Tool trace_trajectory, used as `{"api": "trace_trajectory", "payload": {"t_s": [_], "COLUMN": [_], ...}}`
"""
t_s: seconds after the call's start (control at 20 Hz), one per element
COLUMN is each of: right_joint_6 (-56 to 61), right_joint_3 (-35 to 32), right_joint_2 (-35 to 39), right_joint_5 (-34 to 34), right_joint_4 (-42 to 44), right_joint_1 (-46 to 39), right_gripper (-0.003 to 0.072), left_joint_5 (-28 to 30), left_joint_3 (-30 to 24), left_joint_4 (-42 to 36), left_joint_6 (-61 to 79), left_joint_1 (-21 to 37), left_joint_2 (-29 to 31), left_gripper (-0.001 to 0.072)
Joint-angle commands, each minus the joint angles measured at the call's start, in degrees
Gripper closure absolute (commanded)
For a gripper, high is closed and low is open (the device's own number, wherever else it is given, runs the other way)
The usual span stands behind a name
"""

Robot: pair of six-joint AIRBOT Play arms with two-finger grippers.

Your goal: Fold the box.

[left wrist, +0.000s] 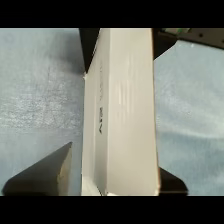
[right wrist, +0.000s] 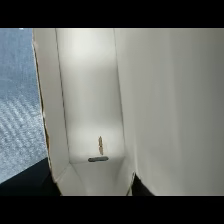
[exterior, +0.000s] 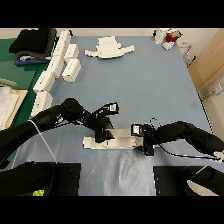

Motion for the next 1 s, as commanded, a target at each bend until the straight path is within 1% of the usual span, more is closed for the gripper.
{"api": "trace_trajectory", "payload": {"t_s": [0.0,0.1,0.2,0.25,0.3,0.35,0.4,0.45,0.5,0.55,0.6,0.65,0.75,0.85,0.95], "right_joint_6": [0.00,0.00,0.00,0.00,0.02,0.00,0.02,0.02,0.00,0.02,0.02,0.00,0.00,0.00,0.02], "right_joint_3": [-0.04,-0.04,-0.04,-0.04,-0.04,-0.02,-0.04,-0.04,-0.04,-0.04,-0.04,-0.04,-0.04,-0.04,-0.04], "right_joint_2": [-0.02,-0.02,-0.02,-0.02,-0.02,-0.02,-0.02,-0.02,-0.02,-0.02,-0.02,-0.02,-0.02,-0.02,-0.02], "right_joint_5": [0.00,0.00,0.00,0.00,0.00,0.00,0.00,0.00,0.00,0.00,0.00,0.00,0.00,0.00,0.00], "right_joint_4": [0.04,0.04,0.04,0.04,0.04,0.04,0.04,0.04,0.04,0.04,0.04,0.04,0.04,0.04,0.04], "right_joint_1": [-0.04,-0.04,-0.04,-0.04,-0.04,-0.04,-0.04,-0.04,-0.04,-0.04,-0.04,-0.04,-0.04,-0.04,-0.04], "right_gripper": [0.0173,0.0173,0.0173,0.0174,0.0173,0.0173,0.0174,0.0173,0.0173,0.0173,0.0173,0.0173,0.0173,0.0173,0.0173], "left_joint_5": [-0.26,-1.73,-5.57,-7.85,-10.38,-12.96,-15.67,-17.31,-17.22,-15.45,-12.24,-8.55,-3.41,-1.42,0.98], "left_joint_3": [0.07,0.07,0.07,0.04,0.07,0.07,0.04,-0.07,-0.24,-0.44,-0.39,-0.24,1.49,4.20,5.51], "left_joint_4": [3.10,11.41,21.31,24.46,25.79,25.59,23.52,19.39,13.20,6.62,0.74,-2.49,-3.28,-3.37,-3.34], "left_joint_6": [-7.74,-17.73,-30.27,-35.80,-41.33,-44.54,-46.07,-47.08,-48.09,-48.04,-47.98,-47.84,-49.40,-51.34,-52.83], "left_joint_1": [0.09,0.09,0.07,0.07,0.07,0.04,-0.15,-0.59,-1.55,-2.84,-4.59,-5.97,-6.62,-4.94,-3.15], "left_joint_2": [1.55,4.37,7.82,9.16,10.21,10.78,10.78,10.47,10.08,9.46,8.44,7.28,4.37,1.79,0.09], "left_gripper": [0.0288,0.0275,0.0280,0.0287,0.0403,0.0585,0.0697,0.0697,0.0697,0.0697,0.0697,0.0697,0.0697,0.0697,0.0697]}}
